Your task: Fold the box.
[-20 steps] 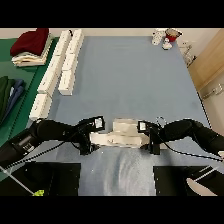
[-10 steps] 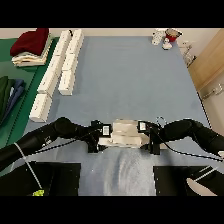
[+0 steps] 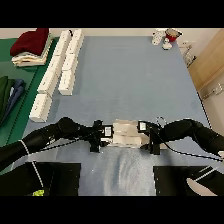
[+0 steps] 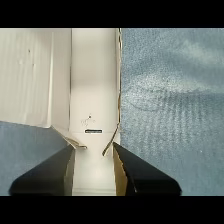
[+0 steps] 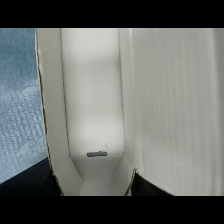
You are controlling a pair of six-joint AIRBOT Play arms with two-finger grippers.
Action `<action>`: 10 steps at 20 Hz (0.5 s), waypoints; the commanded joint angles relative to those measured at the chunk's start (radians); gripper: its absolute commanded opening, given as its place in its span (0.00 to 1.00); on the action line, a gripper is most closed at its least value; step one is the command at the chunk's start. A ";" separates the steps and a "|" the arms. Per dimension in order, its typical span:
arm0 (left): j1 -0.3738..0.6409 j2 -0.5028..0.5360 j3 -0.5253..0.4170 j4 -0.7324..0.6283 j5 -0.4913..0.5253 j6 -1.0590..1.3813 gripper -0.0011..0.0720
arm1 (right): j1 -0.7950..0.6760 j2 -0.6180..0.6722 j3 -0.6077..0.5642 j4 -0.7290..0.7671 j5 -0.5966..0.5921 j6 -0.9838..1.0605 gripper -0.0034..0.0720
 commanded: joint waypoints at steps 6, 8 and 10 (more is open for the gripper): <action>-0.033 -0.056 0.005 -0.132 0.000 0.162 0.27 | 0.000 0.000 0.000 0.000 0.000 0.000 0.77; -0.037 -0.056 0.005 -0.132 0.011 0.169 0.27 | 0.000 0.000 0.000 0.000 0.000 0.000 0.77; -0.038 -0.057 0.008 -0.147 0.009 0.169 0.27 | 0.000 0.000 0.000 0.000 0.000 0.000 0.77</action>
